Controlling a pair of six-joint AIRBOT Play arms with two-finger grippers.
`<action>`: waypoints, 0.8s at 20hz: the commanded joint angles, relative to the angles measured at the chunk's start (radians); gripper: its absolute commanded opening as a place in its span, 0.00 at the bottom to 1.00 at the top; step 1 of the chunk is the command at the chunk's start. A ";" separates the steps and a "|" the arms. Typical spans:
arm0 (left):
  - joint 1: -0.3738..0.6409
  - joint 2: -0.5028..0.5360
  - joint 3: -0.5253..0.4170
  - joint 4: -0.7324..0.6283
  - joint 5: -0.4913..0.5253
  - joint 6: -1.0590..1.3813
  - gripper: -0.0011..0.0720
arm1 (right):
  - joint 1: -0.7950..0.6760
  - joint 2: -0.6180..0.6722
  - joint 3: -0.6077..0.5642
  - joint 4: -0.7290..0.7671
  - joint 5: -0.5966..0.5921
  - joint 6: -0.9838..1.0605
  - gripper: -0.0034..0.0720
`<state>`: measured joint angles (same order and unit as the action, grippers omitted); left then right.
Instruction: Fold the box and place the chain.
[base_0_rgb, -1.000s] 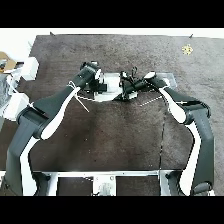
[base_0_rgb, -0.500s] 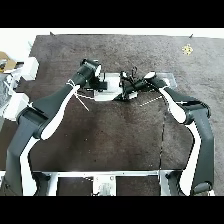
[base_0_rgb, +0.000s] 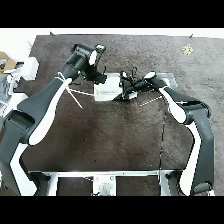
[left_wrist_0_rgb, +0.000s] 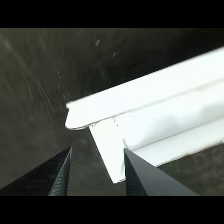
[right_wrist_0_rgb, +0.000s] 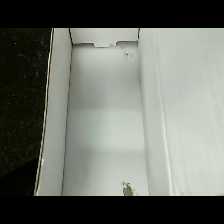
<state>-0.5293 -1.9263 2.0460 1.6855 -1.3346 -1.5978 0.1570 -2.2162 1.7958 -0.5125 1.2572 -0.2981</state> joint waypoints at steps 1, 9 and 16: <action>0.042 0.034 0.001 -0.104 0.062 0.315 0.51 | 0.000 0.001 0.001 0.001 0.000 0.000 0.62; 0.314 0.035 -0.056 -0.840 0.058 1.099 0.76 | 0.000 0.001 0.001 0.001 0.000 0.000 0.62; 0.469 0.033 -0.284 -1.085 0.027 1.545 0.79 | 0.000 0.001 0.001 0.000 0.000 0.000 0.62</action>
<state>-0.1139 -1.8923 1.8549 0.7471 -1.2942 -0.2909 0.1570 -2.2162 1.7958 -0.5121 1.2572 -0.2981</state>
